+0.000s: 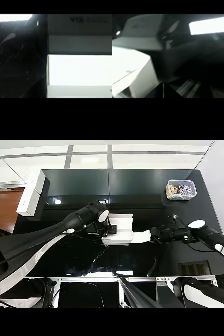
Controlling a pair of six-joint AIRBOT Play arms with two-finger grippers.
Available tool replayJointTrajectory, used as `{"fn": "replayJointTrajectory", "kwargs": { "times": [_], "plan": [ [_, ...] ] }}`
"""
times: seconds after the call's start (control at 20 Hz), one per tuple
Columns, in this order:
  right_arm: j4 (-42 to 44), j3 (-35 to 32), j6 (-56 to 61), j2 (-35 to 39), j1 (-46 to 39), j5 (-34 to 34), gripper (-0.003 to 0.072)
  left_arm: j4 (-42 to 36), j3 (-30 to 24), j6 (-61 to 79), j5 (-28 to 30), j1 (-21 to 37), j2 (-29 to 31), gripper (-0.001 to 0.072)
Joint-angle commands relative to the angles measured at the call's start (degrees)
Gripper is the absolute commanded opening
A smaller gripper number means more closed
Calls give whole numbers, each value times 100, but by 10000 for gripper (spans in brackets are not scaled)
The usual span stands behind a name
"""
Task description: Fold the box and place the chain.
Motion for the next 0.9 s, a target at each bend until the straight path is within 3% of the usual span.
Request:
{"fn": "replayJointTrajectory", "kwargs": {
  "times": [0.0,0.05,0.1,0.15,0.2,0.35,0.65,0.7,0.75,0.85],
  "plan": [
    [479,131,-516,-186,437,120,14,-33,2,-2,68,2,2,26],
    [409,256,-531,-184,435,208,22,-37,2,-2,70,0,2,26],
    [299,411,-540,-184,437,328,256,-37,2,-2,63,0,2,26],
    [229,544,-542,-184,437,459,579,-37,2,-2,61,2,2,26],
    [210,684,-568,-184,437,632,664,-39,2,-2,61,0,2,26],
    [269,940,-555,-184,520,916,658,-39,2,-2,63,0,2,26],
    [140,1045,-61,-184,1200,621,656,-39,2,-2,61,0,2,26],
    [-72,1163,155,-184,1342,564,557,-39,2,-2,61,0,2,26],
    [-330,1292,428,-184,1464,520,386,-39,2,-2,61,0,2,26],
    [-887,1556,1049,-184,1644,466,355,-39,2,-2,61,0,2,26]
  ]
}}
